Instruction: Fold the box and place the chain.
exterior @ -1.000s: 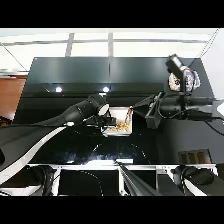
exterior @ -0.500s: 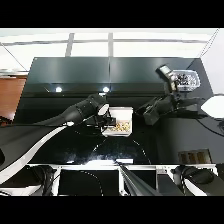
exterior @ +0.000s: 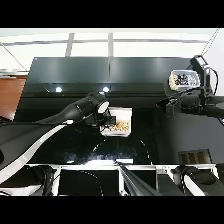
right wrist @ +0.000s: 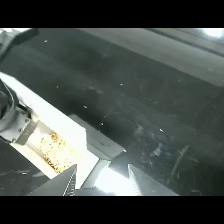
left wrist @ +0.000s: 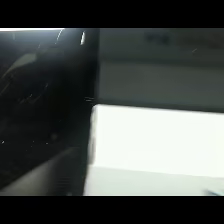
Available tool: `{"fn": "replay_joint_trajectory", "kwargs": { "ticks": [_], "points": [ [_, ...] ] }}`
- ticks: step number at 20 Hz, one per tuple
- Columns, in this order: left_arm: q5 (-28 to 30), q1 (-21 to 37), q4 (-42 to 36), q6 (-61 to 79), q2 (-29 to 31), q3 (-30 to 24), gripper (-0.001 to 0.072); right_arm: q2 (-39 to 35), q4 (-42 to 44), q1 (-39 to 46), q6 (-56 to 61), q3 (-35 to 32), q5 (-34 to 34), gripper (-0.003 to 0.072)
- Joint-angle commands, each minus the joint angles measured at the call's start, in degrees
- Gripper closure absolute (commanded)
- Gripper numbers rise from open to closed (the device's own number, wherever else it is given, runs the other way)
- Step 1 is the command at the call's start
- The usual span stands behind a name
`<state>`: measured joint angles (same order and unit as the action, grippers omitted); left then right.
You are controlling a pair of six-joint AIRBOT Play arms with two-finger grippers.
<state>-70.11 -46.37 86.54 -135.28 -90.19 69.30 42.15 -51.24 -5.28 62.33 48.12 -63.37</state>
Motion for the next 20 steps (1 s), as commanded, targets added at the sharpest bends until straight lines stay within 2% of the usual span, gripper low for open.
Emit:
{"fn": "replay_joint_trajectory", "kwargs": {
  "ticks": [1, 4, 7, 11, 13, 14, 15, 16, 17, 18, 19, 20],
  "points": [
    [-2.19, 0.07, 1.01, 0.13, 0.09, 4.04, 0.0259, -0.39, 0.00, 1.16, 0.00, 0.07, -0.68, 0.0298],
    [-6.54, 0.02, 1.42, 13.25, 1.68, 7.21, 0.0260, -0.39, -0.04, 1.16, 0.00, 0.07, -0.72, 0.0298],
    [-10.80, 0.85, 0.57, 22.18, 7.93, 6.25, 0.0260, -0.39, -0.07, 1.16, 0.00, 0.07, -0.74, 0.0298],
    [-8.48, 6.80, 1.60, 31.89, 21.22, -2.80, 0.0261, -0.39, -1.51, 1.16, 0.02, 0.07, -0.81, 0.0298],
    [-4.63, 14.23, 1.64, 33.40, 27.76, -9.92, 0.0261, -0.39, -3.08, 1.16, 0.17, 0.07, -0.90, 0.0298],
    [-0.02, 19.06, -0.02, 34.34, 30.84, -14.25, 0.0261, -0.39, -4.22, 1.16, 0.52, 0.07, -0.90, 0.0298],
    [6.16, 23.82, -4.42, 36.76, 33.44, -18.78, 0.0261, -0.39, -5.18, 1.16, 0.55, 0.07, -0.87, 0.0298],
    [13.66, 29.09, -13.57, 40.72, 35.74, -24.26, 0.0261, -0.39, -6.14, 1.16, 0.83, 0.07, -0.87, 0.0298],
    [19.26, 33.48, -25.99, 49.24, 36.89, -29.22, 0.0261, -0.39, -6.47, 1.18, 1.16, 0.07, -0.87, 0.0298],
    [21.88, 36.96, -40.52, 63.12, 36.98, -33.83, 0.0261, -0.39, -6.43, 1.18, 1.18, 0.07, -0.90, 0.0298],
    [21.46, 38.97, -52.19, 78.09, 36.33, -37.13, 0.0262, -0.39, -6.40, 1.16, 1.60, 0.07, -0.92, 0.0298],
    [19.10, 39.76, -60.61, 92.98, 35.32, -39.47, 0.0262, -0.39, -6.43, 1.16, 1.81, 0.07, -0.92, 0.0298]
  ]
}}
